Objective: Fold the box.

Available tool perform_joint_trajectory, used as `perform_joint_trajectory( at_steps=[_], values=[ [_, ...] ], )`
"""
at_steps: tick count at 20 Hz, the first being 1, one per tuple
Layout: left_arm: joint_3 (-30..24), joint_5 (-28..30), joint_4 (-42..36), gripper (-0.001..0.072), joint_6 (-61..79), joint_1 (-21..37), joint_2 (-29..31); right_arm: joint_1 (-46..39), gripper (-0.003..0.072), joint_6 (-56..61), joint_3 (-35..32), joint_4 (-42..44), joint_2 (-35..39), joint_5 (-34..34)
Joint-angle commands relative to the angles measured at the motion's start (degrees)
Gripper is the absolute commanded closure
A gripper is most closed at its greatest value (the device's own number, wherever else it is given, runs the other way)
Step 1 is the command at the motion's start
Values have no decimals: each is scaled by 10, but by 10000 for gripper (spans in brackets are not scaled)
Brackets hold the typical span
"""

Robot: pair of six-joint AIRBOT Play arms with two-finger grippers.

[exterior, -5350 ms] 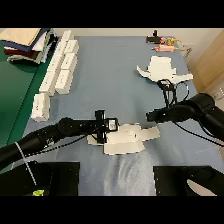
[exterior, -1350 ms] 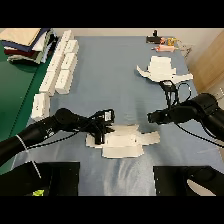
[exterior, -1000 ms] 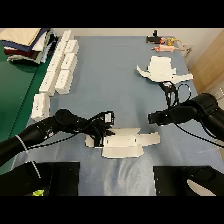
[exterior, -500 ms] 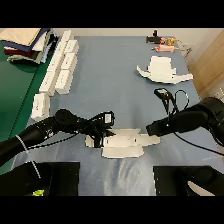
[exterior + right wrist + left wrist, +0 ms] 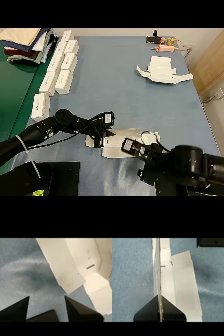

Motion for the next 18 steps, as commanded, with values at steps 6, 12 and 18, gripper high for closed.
perform_joint_trajectory(
  at_steps=[6, 12, 18],
  values=[
    [0, 0, 0, 696, 0, 0, 0, 77, 33, 59, -39, -194, -124, 149],
    [0, 0, 0, 696, 0, 0, 0, 77, 38, 239, -11, -275, -107, 105],
    [0, 0, 0, 696, 0, 0, 0, 77, 38, 357, -10, -324, -90, 12]
  ],
)
